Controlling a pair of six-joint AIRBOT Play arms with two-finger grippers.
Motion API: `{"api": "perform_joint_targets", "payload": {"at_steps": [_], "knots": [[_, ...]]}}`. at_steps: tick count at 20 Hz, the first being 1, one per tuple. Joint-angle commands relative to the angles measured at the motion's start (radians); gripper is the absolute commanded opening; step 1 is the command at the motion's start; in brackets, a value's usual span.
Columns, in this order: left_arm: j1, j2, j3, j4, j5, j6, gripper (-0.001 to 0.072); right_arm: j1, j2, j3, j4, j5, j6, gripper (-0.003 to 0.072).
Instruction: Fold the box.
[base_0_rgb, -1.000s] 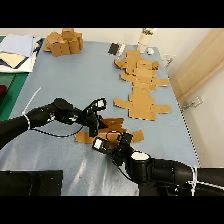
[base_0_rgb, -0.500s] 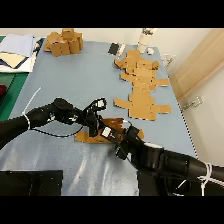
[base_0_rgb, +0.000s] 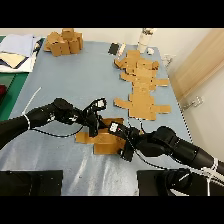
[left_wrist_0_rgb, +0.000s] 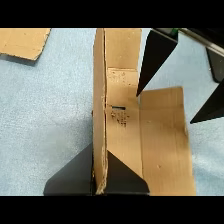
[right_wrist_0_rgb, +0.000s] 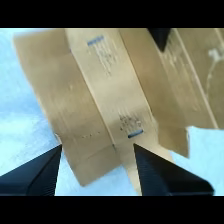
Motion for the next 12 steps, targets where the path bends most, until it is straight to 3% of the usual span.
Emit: {"api": "perform_joint_targets", "payload": {"at_steps": [1, 4, 9, 12], "knots": [[0.0, 0.0, 0.0, 0.0, 0.0, 0.0, 0.0013, -0.026, 0.002, -0.001, 0.023, 0.035, -0.087, 0.0715], [0.0, 0.0, 0.0, 0.0, 0.0, 0.0, 0.0013, -0.024, 0.002, -0.001, -0.007, 0.051, -0.103, 0.0715], [0.0, 0.0, 0.0, 0.0, 0.0, 0.0, 0.0013, 0.118, 0.005, -0.015, -0.01, -0.06, -0.136, 0.0714], [0.0, 0.0, 0.0, 0.0, 0.0, 0.0, 0.0013, 0.173, 0.002, -0.07, -0.089, 0.032, -0.094, 0.0714]]}}
